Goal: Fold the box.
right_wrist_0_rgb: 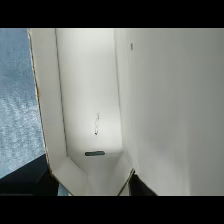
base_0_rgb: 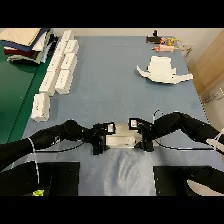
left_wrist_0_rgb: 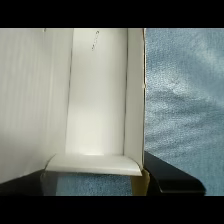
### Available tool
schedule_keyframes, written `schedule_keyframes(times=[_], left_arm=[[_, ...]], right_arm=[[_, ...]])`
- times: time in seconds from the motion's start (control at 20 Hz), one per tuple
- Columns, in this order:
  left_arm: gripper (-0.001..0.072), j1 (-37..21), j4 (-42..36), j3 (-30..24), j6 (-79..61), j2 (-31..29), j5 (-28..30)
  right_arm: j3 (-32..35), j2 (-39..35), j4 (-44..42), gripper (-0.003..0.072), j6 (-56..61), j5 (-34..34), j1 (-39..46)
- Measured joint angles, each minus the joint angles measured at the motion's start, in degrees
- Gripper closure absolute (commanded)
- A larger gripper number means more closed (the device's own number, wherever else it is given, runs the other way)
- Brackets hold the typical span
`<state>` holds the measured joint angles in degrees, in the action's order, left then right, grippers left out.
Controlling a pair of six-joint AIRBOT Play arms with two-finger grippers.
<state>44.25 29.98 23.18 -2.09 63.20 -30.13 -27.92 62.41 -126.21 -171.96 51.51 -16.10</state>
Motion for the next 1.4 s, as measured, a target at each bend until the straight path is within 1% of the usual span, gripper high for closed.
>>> schedule_keyframes(times=[0.6, 0.65, 0.7, 0.75, 1.1, 1.25, 1.4], left_arm=[[0.0257, 0.0, 0.0, 0.0, 0.0, 0.0, 0.0], [0.0257, 0.0, 0.0, 0.0, -0.02, 0.0, -0.02], [0.0257, 0.0, 0.0, 0.0, 0.0, 0.0, -0.02], [0.0257, 0.0, 0.0, 0.0, -0.02, 0.0, -0.02], [0.0257, 0.0, -0.02, 0.0, 0.02, 0.0, 0.0], [0.0256, 0.0, -0.17, 0.0, 0.17, 0.0, 0.0], [0.0257, 0.0, -0.09, 0.0, 0.09, 0.0, 0.02]], right_arm=[[0.0, 0.0, 0.0, 0.0254, -0.02, -0.02, 0.0], [0.0, 0.0, 0.0, 0.0194, -0.02, -0.04, -0.02], [0.0, 0.0, 0.0, 0.0064, -0.02, -0.04, 0.0], [0.0, 0.0, 0.0, -0.0033, -0.17, -0.02, 0.0], [-0.2, -0.83, 0.57, -0.0034, 0.92, 0.07, -0.17], [-1.2, -3.41, 4.61, -0.0033, 4.35, 0.55, 0.02], [-2.1, -6.82, 9.16, -0.0033, 8.5, 2.45, 0.02]])
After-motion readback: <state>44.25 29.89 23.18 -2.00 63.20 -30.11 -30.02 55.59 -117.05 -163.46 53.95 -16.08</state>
